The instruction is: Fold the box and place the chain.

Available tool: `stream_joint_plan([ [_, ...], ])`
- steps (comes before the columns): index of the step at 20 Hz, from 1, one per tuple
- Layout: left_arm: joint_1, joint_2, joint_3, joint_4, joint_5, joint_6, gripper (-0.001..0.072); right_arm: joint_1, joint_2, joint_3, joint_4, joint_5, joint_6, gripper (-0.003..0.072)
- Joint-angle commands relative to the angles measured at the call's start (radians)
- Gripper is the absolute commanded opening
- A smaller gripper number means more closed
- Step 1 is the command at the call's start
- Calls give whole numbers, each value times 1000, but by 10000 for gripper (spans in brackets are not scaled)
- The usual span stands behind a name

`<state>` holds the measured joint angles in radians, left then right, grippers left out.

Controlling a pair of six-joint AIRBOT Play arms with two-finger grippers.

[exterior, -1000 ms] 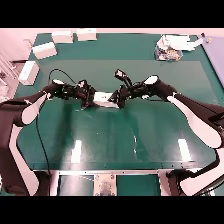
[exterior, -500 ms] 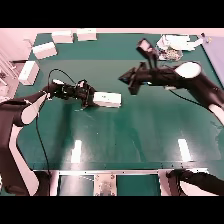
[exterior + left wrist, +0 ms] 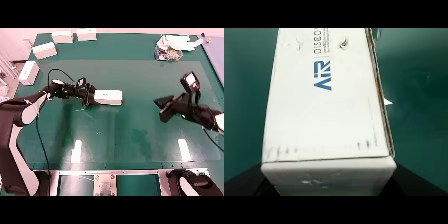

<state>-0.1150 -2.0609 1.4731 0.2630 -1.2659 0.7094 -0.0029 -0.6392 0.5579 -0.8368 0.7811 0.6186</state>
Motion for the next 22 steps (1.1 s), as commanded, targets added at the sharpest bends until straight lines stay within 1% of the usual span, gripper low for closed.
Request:
stream_joint_plan([
  [1, 0, 1, 1, -11, -1, -2, 469, -71, 77, -132, -25, -4, 16, 9],
  [6, 0, 0, 1, -13, -56, -3, 467, -71, 77, -139, -25, -4, -2, 9],
  [7, -1, 1, 1, -49, -49, -4, 466, -71, 77, -139, -25, -4, -1, 9],
  [8, 0, 2, 1, -96, -54, -14, 327, -71, 77, -139, -25, -4, -1, 9],
  [9, 2, 10, 1, -116, -56, -19, 23, -71, 77, -139, -25, -4, -1, 10],
  [11, 2, 34, 10, -122, -36, -60, 20, -71, 77, -139, -25, -4, -1, 10],
  [13, 2, 74, 10, -128, 31, -191, 18, -72, 77, -139, -25, -3, -1, 10],
  [17, 35, 194, 7, -91, 219, -331, 15, -73, 77, -139, -25, -4, -1, 10],
  [20, 101, 290, 5, 14, 360, -557, 14, -75, 77, -139, -25, -4, -1, 10],
  [22, 151, 376, -42, 86, 478, -707, 14, -75, 77, -139, -24, -5, 0, 10],
])
